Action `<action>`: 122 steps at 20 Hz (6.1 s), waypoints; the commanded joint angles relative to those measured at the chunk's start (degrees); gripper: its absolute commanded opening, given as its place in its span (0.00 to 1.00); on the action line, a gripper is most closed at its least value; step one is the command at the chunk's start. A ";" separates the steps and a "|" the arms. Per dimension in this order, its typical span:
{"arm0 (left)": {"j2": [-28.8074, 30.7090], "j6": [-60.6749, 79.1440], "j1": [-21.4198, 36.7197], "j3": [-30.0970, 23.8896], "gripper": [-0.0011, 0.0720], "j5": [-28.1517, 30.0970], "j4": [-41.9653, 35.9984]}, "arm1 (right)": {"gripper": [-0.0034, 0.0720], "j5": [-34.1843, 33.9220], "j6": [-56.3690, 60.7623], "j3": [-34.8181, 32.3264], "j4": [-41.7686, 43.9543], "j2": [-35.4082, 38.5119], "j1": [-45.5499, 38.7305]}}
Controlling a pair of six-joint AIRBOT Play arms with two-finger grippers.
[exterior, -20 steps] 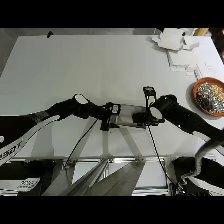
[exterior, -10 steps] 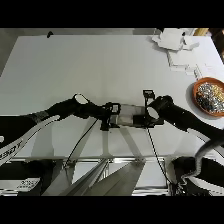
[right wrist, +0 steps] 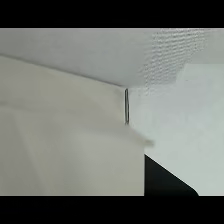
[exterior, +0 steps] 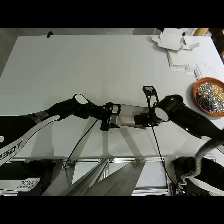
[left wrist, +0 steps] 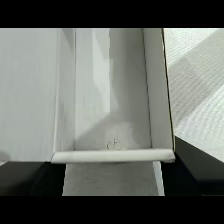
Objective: Fold the box and place the chain.
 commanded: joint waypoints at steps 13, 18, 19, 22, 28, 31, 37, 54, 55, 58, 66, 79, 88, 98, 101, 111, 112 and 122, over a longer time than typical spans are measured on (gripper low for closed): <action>0.00 -0.02 0.04 0.00 0.61 0.07 -0.02 | 0.39 -1.36 -31.89 9.14 -8.04 11.91 -42.25; 0.00 -0.02 0.02 0.00 0.61 0.04 -0.02 | 0.39 -15.30 -36.50 7.76 -7.96 8.35 -56.65; 0.00 -0.02 0.04 0.00 0.61 0.04 -0.02 | 0.39 -16.44 -37.07 7.74 -7.96 6.34 -58.99; 0.00 -0.02 0.02 0.00 0.61 0.04 -0.02 | 0.39 -16.39 -38.12 7.72 -7.56 -1.62 -64.98; 0.00 -0.02 0.02 0.00 0.61 0.04 0.00 | 0.37 -19.26 -42.36 7.69 -4.42 -13.03 -66.40; 0.00 -0.02 0.02 0.00 0.61 0.04 -0.02 | 0.37 -19.52 -42.34 7.69 -4.35 -14.80 -66.40; 0.00 -0.02 0.04 0.00 0.61 0.04 -0.02 | 0.37 -20.63 -42.34 7.69 -4.24 -15.61 -66.40; 0.00 -0.02 0.04 0.00 0.61 0.04 -0.02 | 0.07 -10.56 -42.53 7.69 0.48 -3.67 -66.38; 0.00 -0.02 0.02 0.00 0.61 0.04 -0.02 | 0.07 -9.03 -42.58 7.69 1.75 -0.68 -66.38; 0.00 -0.02 0.04 0.00 0.61 0.04 -0.02 | 0.07 -2.86 -45.92 7.69 9.33 8.48 -66.38; 0.00 -0.02 0.02 0.00 0.61 0.04 -0.02 | 0.07 16.24 -53.18 7.67 25.97 29.42 -49.20; 0.00 -0.02 0.02 0.00 0.61 0.04 -0.02 | 0.07 -5.27 -42.05 -0.39 27.67 29.94 -9.46; 0.00 -0.02 0.02 0.00 0.61 0.04 -0.02 | 0.07 -14.05 -40.22 -1.33 24.20 8.09 -2.01; 0.00 -0.02 0.02 0.00 0.61 0.07 -0.02 | 0.31 -9.60 -36.96 -0.46 20.81 6.34 -2.08; 0.00 -0.02 0.04 0.00 0.61 0.04 -0.02 | 0.31 -3.06 -36.96 -0.09 11.63 11.43 -2.08; 0.00 -0.02 0.04 0.00 0.61 0.04 -0.02 | 0.20 -0.63 -75.19 -4.44 1.66 15.08 -19.39; 0.00 -0.02 0.04 0.00 0.61 0.04 -0.02 | 0.21 -1.70 -80.87 -6.19 1.70 14.88 -20.11; 0.00 -0.02 0.02 0.00 0.61 0.04 -0.02 | 0.20 -15.56 -102.57 -15.54 9.55 6.84 -21.11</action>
